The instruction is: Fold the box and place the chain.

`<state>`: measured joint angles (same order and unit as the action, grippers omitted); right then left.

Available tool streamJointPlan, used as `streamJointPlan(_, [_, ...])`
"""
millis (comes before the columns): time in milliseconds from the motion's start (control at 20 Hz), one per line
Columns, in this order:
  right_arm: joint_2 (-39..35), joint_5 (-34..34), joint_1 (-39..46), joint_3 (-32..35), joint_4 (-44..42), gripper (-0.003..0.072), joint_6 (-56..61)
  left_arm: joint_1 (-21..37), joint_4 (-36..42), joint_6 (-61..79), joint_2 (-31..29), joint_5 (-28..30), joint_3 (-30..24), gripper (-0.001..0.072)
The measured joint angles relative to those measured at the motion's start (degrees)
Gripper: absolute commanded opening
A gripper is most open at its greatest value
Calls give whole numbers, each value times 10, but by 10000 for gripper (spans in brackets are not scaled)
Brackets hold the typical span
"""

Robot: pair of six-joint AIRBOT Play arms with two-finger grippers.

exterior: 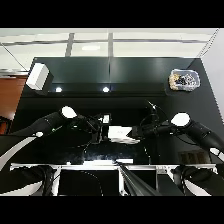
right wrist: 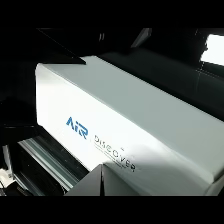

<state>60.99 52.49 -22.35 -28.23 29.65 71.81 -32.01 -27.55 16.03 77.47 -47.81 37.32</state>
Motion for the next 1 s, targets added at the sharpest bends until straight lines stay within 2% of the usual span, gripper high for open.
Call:
streamJointPlan(250, [-2,16,4,-14,12,15,-5,0,0,0,0,0,0,405])
streamJointPlan(500, [-34,64,47,-71,31,15,-14,0,0,0,0,0,0,404])
streamJointPlan(700, [-62,83,119,-99,99,14,-8,0,0,0,0,0,0,404])
streamJointPlan(850, [-70,73,163,-106,179,14,4,0,1,0,0,-1,0,407])
streamJointPlan(900, [-72,64,172,-107,205,15,12,0,1,0,0,-1,0,436])
streamJointPlan(950, [-73,55,179,-107,225,14,18,0,1,0,0,-2,0,659])
streamJointPlan(1000, [-73,48,183,-108,240,15,23,0,-1,-2,0,-2,0,710])
